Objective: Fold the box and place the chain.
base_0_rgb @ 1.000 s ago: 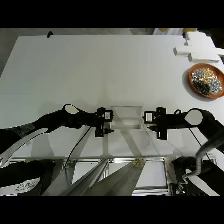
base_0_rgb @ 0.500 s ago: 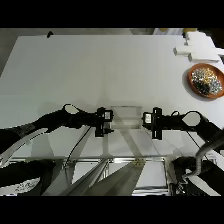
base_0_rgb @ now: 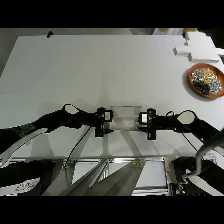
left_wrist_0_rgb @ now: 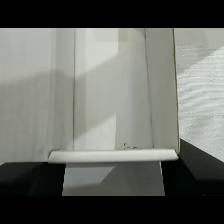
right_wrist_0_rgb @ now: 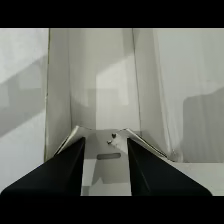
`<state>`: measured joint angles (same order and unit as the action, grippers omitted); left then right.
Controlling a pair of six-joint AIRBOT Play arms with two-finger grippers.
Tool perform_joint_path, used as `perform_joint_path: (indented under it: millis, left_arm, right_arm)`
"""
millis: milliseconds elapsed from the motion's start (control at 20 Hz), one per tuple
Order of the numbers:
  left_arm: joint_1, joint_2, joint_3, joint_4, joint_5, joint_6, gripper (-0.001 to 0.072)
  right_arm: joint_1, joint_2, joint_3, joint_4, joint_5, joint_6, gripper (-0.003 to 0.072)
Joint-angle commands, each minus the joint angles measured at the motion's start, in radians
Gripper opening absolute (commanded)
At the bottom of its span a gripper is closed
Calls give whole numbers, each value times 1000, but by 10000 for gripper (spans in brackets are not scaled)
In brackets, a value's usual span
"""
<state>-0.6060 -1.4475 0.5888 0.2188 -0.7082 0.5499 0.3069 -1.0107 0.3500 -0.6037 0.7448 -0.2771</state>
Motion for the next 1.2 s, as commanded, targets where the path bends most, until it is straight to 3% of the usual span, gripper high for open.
perform_joint_path:
  millis: [0,200,250,350,500,550,850,1000,1150]
  left_arm:
    - [0,1,1,-1,1,0,203]
    - [0,1,1,-1,1,0,203]
    - [0,1,1,-1,1,0,203]
    - [0,1,1,-1,1,0,203]
    - [0,1,1,-1,1,0,203]
    - [0,1,1,-1,1,0,203]
    - [0,1,1,-1,1,0,203]
    - [0,1,1,-1,1,0,203]
    - [0,1,1,-2,1,0,203]
  right_arm:
    - [5,-11,0,62,-29,-16,341]
    - [-16,11,0,16,0,89,336]
    - [-34,37,0,-45,11,159,294]
    - [-79,107,0,-216,45,294,112]
    - [-175,237,0,-402,89,520,72]
    - [-210,268,0,-405,84,608,14]
    - [-327,276,0,-343,-51,1038,16]
    - [-346,195,0,-406,-35,1284,16]
    - [-345,94,0,-438,61,1346,16]
